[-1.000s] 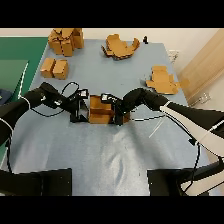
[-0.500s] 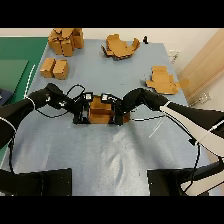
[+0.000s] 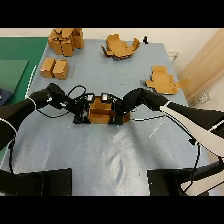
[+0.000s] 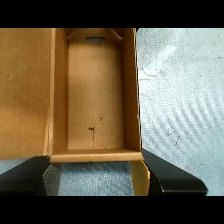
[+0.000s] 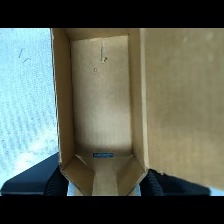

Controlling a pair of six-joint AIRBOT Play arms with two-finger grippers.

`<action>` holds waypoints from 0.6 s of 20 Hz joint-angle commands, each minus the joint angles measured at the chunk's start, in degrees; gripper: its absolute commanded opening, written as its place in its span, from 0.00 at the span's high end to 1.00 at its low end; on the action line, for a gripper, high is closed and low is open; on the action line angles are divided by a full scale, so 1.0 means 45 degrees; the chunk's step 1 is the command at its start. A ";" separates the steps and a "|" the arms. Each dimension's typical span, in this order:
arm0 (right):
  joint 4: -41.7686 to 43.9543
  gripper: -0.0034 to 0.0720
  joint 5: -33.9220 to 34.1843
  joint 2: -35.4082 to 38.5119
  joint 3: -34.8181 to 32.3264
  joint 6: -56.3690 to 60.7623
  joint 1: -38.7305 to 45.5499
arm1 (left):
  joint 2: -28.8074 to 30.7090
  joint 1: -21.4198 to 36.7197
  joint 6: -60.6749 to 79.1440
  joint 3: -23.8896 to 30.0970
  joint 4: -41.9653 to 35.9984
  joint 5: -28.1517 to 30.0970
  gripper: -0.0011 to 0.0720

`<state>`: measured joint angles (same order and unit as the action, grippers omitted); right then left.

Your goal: Fold the box.

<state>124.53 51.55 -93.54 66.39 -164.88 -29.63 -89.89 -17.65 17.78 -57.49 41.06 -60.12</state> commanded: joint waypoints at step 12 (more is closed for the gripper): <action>-0.1020 0.00 0.2599 0.1525 0.0019 0.3128 0.1710 | -0.0024 -0.0126 -0.0209 0.0010 0.0675 -0.0078 0.85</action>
<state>118.34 58.98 -88.71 66.39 -153.36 -24.36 -90.00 -18.20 16.93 -57.45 43.57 -60.29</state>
